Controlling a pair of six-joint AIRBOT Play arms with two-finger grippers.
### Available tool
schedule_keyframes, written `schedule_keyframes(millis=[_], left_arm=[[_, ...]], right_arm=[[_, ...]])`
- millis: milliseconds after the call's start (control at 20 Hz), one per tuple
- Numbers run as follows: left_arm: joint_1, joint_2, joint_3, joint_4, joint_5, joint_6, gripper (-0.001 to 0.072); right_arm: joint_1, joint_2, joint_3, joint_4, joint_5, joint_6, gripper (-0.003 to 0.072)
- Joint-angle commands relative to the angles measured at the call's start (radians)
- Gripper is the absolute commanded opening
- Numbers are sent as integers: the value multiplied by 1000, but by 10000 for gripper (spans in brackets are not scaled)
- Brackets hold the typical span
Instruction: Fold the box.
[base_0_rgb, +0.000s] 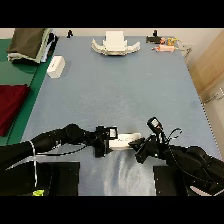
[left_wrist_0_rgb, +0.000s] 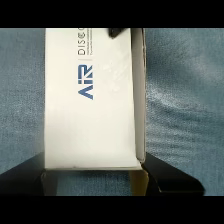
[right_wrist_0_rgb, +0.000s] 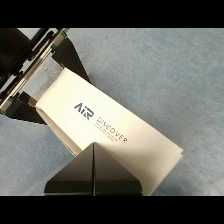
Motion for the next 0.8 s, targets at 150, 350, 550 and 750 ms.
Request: schedule_keyframes(millis=[150,350,550,750], left_arm=[[0,0,1,0,0,0,466],[0,0,1,0,0,0,466],[0,0,1,0,0,0,466],[0,0,1,0,0,0,466]], right_arm=[[1,-1,0,-10,-38,0,1],[1,0,2,-10,-37,1,1],[1,30,48,-10,-37,4,1],[1,45,92,-10,-37,3,1]])
